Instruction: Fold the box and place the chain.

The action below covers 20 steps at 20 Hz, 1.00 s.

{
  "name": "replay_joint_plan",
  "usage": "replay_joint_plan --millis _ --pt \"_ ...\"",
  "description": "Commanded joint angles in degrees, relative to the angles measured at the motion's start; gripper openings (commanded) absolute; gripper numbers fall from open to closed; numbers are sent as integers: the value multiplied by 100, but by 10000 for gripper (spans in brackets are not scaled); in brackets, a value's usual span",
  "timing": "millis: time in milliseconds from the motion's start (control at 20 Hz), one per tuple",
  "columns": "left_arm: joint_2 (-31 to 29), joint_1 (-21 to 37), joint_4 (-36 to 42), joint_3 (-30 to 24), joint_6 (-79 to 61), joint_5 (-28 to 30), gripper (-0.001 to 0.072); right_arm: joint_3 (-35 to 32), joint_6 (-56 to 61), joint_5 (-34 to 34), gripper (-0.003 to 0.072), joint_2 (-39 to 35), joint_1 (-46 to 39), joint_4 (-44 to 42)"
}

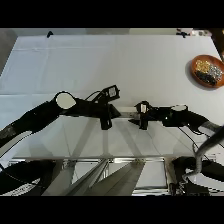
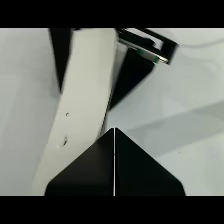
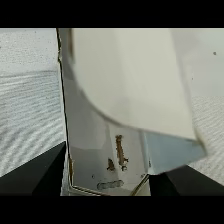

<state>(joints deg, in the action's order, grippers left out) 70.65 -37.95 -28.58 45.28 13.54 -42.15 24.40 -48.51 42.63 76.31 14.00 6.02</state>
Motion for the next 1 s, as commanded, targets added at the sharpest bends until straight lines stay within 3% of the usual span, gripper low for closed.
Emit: replay_joint_plan --millis 0,150,400,550,950 --pt "184 -44 1263 -4 -601 1499 9 0 2 0 413 0 -2 0" --pt "219 -42 1419 -7 -605 2240 9 0 2 0 413 0 -2 0" --pt "654 -39 1449 -7 -555 2778 8 0 2 0 413 0 -2 0" --pt "1040 -35 1471 -4 -369 2776 4 0 2 0 413 0 -2 0" --pt "1572 -15 1397 -4 -151 2085 4 0 0 0 413 0 -2 0"
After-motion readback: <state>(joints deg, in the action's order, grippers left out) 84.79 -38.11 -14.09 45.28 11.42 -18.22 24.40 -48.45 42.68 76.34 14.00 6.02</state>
